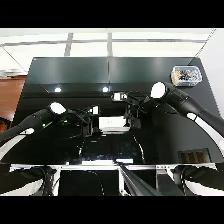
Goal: Fold the box and place the chain.
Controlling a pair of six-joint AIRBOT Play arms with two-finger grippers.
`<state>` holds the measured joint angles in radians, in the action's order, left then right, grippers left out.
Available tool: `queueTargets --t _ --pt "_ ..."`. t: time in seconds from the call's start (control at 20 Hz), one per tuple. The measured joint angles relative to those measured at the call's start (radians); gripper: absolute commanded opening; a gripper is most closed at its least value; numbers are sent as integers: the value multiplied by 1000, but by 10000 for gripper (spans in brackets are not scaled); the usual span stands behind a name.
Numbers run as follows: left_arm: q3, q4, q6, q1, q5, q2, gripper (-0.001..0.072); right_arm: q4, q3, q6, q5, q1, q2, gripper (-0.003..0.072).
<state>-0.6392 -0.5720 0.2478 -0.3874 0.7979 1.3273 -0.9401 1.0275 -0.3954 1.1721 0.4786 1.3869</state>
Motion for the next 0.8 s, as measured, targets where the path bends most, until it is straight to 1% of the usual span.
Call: queueTargets --t 0.05,0.1,0.15,0.2,0.25,0.4,0.5,0.65,0.8 --pt "0 0 0 0 2 0 417 -1 -1 -11 13 -2 -6 458" --pt "0 0 -1 0 2 0 417 -3 -1 -26 23 -6 -14 429" --pt "0 1 -3 0 1 0 417 -3 -2 -48 31 -14 -27 258" --pt "0 2 -4 0 -3 0 417 13 -3 -72 38 -24 -43 7" --pt "0 2 -4 0 -3 0 417 47 -2 -105 50 -38 -60 25" --pt "0 2 -3 0 -3 0 417 168 -19 -209 133 -77 -89 25" --pt "0 1 -3 0 -3 0 417 270 -64 -258 139 -89 -97 25" --pt "0 1 -3 0 -3 0 417 453 -167 -325 37 -96 -102 25" --pt "0 1 -3 0 -3 0 417 570 -257 -406 -94 -99 -103 25"
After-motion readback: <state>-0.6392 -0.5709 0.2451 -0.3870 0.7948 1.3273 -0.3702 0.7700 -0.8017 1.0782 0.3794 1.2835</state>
